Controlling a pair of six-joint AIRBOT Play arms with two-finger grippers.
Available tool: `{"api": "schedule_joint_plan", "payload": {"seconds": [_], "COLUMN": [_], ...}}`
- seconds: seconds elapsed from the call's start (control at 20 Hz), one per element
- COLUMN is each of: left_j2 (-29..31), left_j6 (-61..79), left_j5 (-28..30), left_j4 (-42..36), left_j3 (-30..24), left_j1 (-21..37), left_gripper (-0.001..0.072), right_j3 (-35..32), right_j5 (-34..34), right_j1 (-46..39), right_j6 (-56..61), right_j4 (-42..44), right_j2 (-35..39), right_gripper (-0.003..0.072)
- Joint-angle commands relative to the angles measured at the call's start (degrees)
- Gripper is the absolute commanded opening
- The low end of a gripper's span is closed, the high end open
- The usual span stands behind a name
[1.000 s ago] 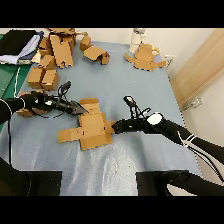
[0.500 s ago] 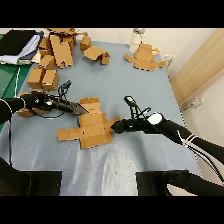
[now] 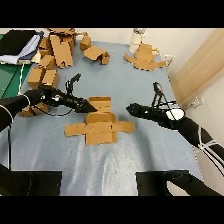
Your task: Fold the box.
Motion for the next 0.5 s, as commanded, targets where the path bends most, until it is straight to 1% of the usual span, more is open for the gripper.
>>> {"api": "schedule_joint_plan", "payload": {"seconds": [0.0,0.15,0.25,0.3,0.35,0.45], "left_j2": [4.46,7.91,8.09,8.17,9.01,10.51], "left_j6": [10.64,21.16,27.56,29.75,31.04,31.41], "left_j5": [0.94,7.45,10.54,11.06,10.91,12.76], "left_j4": [-1.36,-6.43,-9.7,-10.45,-10.64,-8.81], "left_j3": [-2.32,-8.85,-13.18,-14.84,-15.61,-16.22], "left_j1": [-2.62,-2.99,-3.1,-3.32,-3.39,-4.22], "left_gripper": [0.0012,0.0012,0.0012,0.0012,0.0012,0.0012], "right_j3": [0.09,-0.04,-0.09,-0.09,-0.09,-0.09], "right_j5": [-1.88,-1.88,-1.86,-1.84,-1.86,-1.88], "right_j1": [-1.14,-1.11,-1.09,-1.07,-1.07,-1.07], "right_j6": [1.44,2.03,2.01,2.03,2.01,2.01], "right_j4": [0.13,0.07,0.07,0.11,0.09,0.09], "right_j2": [3.69,2.95,2.38,2.25,2.21,2.21], "right_gripper": [0.0089,0.0089,0.0089,0.0089,0.0089,0.0089]}}
